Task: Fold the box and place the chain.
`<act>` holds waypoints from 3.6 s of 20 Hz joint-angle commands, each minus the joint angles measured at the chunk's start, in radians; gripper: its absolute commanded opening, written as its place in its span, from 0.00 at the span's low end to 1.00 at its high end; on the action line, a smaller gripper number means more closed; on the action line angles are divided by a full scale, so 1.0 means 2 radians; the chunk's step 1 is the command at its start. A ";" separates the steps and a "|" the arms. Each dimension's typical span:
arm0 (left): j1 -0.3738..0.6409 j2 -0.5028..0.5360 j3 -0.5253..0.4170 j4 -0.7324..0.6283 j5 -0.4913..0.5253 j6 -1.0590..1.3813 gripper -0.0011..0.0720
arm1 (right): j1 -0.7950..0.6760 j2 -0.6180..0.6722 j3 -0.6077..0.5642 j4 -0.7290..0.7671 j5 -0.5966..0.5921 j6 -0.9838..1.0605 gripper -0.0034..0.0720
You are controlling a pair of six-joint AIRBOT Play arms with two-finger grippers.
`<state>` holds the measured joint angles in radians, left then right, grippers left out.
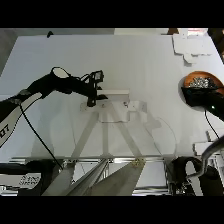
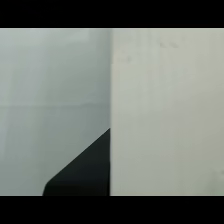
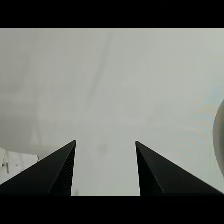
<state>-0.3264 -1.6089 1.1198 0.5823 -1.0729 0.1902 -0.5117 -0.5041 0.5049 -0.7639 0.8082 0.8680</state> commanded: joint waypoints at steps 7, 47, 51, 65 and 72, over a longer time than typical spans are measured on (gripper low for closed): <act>-0.001 -0.065 0.036 0.006 -0.033 -0.022 0.02 | 0.000 0.000 0.000 0.000 0.019 0.000 0.58; -0.012 -0.076 0.036 0.007 -0.008 0.015 0.03 | 0.269 0.004 0.000 -0.043 0.191 -0.385 0.95; -0.012 -0.076 0.036 0.007 -0.008 0.015 0.03 | 0.269 -0.003 0.000 -0.033 0.164 -0.365 0.95; -0.012 -0.076 0.036 0.007 -0.008 0.015 0.03 | 0.269 -0.346 -0.022 0.139 -0.016 -0.636 0.95; -0.012 -0.076 0.036 0.007 -0.008 0.015 0.03 | 0.315 -0.419 -0.022 0.259 -0.067 -0.753 0.95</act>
<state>-0.3504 -1.7611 1.1927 0.5957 -1.0889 0.2203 0.0841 -1.2831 0.4610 -0.3229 0.7124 -0.5510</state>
